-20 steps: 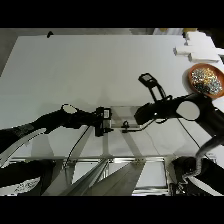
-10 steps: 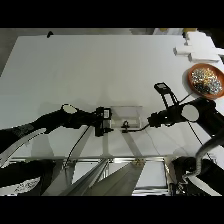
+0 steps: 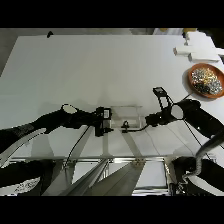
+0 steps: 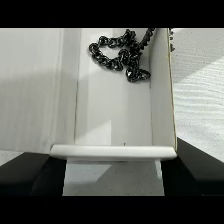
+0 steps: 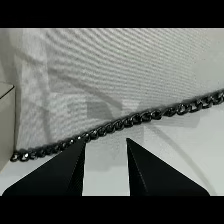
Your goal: Fold the box and place the chain.
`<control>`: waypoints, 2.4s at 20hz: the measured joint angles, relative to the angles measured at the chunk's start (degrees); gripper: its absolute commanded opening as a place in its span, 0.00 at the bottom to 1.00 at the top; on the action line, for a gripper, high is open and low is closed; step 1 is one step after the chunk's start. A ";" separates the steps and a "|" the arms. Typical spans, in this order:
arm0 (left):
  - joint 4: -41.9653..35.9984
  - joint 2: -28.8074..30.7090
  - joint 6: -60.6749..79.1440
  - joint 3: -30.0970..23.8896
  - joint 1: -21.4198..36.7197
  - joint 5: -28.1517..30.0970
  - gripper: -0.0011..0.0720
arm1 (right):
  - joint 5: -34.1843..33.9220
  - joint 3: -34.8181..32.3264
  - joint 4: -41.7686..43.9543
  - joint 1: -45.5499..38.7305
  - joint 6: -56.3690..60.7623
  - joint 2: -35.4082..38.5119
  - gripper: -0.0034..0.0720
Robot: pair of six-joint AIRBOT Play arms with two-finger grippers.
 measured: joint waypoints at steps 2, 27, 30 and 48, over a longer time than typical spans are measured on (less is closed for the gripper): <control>0.00 0.00 -0.02 0.02 0.00 -0.02 0.11 | -1.14 -0.04 -0.13 0.00 0.20 -0.72 0.36; 0.00 0.00 -0.02 0.02 0.00 0.00 0.11 | 2.08 -0.22 -0.90 -0.02 -0.61 -0.98 0.06; 0.00 0.00 -0.02 0.02 0.00 -0.02 0.11 | 2.05 -0.13 -1.68 -0.04 -1.01 1.36 0.06; 0.00 0.00 -0.02 0.02 0.00 -0.02 0.11 | 2.32 -0.11 -6.29 -0.04 2.91 -0.61 0.30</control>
